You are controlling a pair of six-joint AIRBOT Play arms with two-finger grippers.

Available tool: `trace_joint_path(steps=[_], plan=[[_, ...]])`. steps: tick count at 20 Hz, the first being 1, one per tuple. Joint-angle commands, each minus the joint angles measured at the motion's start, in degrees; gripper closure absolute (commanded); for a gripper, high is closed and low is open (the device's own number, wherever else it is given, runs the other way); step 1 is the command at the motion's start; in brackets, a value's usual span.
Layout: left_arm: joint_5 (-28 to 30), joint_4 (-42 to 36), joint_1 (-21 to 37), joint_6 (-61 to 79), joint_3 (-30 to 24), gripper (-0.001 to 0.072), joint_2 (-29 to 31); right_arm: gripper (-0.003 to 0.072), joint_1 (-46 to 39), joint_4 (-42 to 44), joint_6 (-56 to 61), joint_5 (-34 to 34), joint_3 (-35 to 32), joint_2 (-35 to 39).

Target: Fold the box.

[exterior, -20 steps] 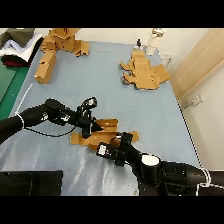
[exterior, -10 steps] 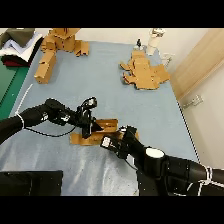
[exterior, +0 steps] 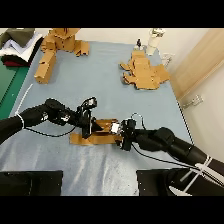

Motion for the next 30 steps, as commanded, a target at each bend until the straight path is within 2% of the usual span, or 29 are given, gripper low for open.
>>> trace_joint_path(steps=[1,4,12,22,28,30], plan=[[0.0,-0.02,0.04,0.0,0.07,0.0696,-0.04,-0.0032,-7.61,22.82,-28.48,-11.5,3.41,-3.5],[0.0,-0.02,0.04,0.02,0.07,0.0697,-0.04,-0.0032,-8.37,23.21,-30.56,-17.62,6.14,-6.23],[0.0,-0.02,0.04,0.02,0.07,0.0697,-0.04,-0.0032,-8.37,23.43,-30.56,-13.35,7.06,-13.38],[0.0,-0.02,0.04,0.02,0.07,0.0697,-0.04,-0.0024,-8.33,20.46,-26.95,-15.3,7.43,-12.39],[0.0,-0.04,0.04,0.02,0.07,0.0697,-0.04,-0.0016,-8.33,21.64,-26.97,-12.57,7.43,-14.71],[0.0,-0.02,0.04,0.0,0.07,0.0697,-0.04,0.0061,-8.33,21.81,-26.97,-12.13,7.43,-14.99]])
